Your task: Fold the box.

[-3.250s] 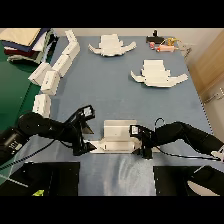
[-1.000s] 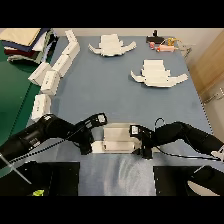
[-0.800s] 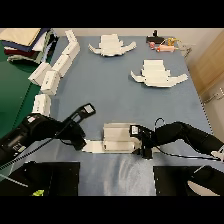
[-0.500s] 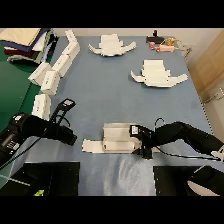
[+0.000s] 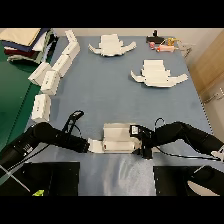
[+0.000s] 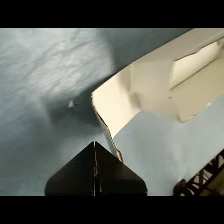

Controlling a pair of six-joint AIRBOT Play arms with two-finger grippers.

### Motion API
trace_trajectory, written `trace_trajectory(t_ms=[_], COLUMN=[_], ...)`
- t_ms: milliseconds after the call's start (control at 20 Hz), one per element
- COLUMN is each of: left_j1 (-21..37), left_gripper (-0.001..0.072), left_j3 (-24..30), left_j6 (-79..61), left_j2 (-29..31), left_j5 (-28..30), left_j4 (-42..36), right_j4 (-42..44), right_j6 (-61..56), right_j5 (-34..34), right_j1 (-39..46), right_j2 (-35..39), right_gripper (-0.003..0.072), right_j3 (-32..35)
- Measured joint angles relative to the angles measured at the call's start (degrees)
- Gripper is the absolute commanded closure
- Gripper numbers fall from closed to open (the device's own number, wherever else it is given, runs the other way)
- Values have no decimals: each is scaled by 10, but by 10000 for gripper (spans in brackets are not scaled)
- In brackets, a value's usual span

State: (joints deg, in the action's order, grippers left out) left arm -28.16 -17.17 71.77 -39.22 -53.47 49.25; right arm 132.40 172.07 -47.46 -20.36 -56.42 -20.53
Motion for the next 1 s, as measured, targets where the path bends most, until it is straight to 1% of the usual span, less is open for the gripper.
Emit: trace_trajectory(t_ms=[150,350,400,450,500,550,600,1000], left_j1=[-28,-41,-43,-44,-44,-45,-45,-46], left_gripper=[692,691,631,363,316,401,426,423], left_j3=[4,6,6,6,5,3,1,-23], left_j6=[-2,-4,-4,-4,-4,-3,-3,1], left_j2=[-3,-4,-4,-4,-4,-4,-4,-4], left_j5=[29,43,45,47,46,47,47,42], left_j4=[-32,-77,-84,-90,-94,-97,-99,-104], right_j4=[0,0,0,0,0,0,0,0], right_j6=[0,0,0,0,0,0,0,0], right_j5=[0,0,0,0,0,0,0,0], right_j1=[0,0,0,0,0,0,0,0], right_j2=[0,0,0,0,0,0,0,0], right_gripper=[167,167,167,167,167,167,167,167], right_j3=[0,0,0,0,0,0,0,0])
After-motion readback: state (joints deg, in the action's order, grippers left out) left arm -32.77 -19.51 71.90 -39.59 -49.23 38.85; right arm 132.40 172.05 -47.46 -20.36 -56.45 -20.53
